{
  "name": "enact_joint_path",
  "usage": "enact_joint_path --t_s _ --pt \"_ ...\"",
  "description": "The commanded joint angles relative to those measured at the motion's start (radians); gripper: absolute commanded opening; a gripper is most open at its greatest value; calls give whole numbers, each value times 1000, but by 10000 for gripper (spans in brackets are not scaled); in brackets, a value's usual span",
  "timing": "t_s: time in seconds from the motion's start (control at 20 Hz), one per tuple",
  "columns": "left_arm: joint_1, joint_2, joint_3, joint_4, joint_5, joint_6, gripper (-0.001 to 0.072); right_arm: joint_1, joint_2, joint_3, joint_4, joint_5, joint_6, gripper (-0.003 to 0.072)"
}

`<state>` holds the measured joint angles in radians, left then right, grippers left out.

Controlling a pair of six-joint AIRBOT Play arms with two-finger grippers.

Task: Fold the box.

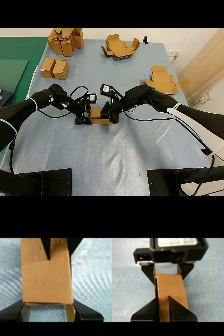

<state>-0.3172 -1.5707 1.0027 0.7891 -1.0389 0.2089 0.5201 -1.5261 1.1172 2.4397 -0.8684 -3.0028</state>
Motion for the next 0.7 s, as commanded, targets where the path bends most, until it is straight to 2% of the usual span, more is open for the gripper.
enact_joint_path --t_s 0.0,0.1,0.15,0.4,0.45,0.5,0.6,0.65 --pt "1 0 0 0 0 0 97 -1 -23 -7 3 -7 3 188" --pt "1 0 0 0 0 0 97 -1 -24 -7 10 -21 25 330" --pt "1 0 0 0 0 0 97 -1 -21 -7 10 -40 30 350" --pt "1 0 0 0 -1 -1 98 -1 27 2 27 -67 71 348" --pt "1 0 0 0 -1 -1 97 -2 32 2 27 -74 76 331" --pt "1 0 0 -1 0 -1 97 -2 34 2 27 -82 94 252" --pt "1 0 0 -1 -1 -1 97 -1 30 1 26 -113 110 4" --pt "1 0 0 -1 0 0 97 -1 25 1 24 -117 116 4"
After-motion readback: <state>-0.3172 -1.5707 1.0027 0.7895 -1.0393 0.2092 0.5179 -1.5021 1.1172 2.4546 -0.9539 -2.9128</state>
